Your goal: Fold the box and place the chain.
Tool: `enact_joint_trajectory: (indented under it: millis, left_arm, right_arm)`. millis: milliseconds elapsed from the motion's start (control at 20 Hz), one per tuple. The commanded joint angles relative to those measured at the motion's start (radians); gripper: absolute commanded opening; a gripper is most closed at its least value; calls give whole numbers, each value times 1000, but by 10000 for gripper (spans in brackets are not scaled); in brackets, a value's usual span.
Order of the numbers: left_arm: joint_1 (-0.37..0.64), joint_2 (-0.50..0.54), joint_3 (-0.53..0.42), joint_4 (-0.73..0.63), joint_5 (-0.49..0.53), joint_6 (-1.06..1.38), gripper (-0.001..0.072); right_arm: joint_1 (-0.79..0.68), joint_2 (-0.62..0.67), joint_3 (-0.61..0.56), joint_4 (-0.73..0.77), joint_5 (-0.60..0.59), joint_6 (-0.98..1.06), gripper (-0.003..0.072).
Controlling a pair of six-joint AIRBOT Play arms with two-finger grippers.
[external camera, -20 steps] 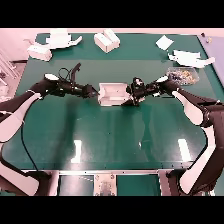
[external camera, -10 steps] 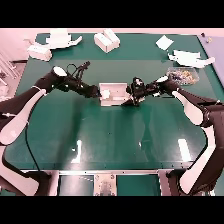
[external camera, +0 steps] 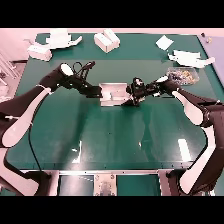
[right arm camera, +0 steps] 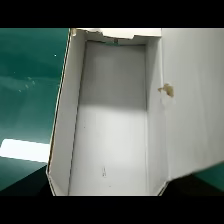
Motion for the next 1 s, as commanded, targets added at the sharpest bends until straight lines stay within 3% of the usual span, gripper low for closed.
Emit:
enact_joint_trajectory:
  millis: [0,200,450,950]
  left_arm:
    - [-21,0,3,37,19,-27,260]
    - [-35,0,8,53,19,-55,260]
    - [-75,0,79,225,7,-193,260]
    - [-156,0,82,325,35,-371,260]
  right_arm:
    - [0,0,0,0,0,0,592]
    - [0,0,0,0,0,0,592]
    - [0,0,0,0,0,0,592]
    - [0,0,0,0,0,0,592]
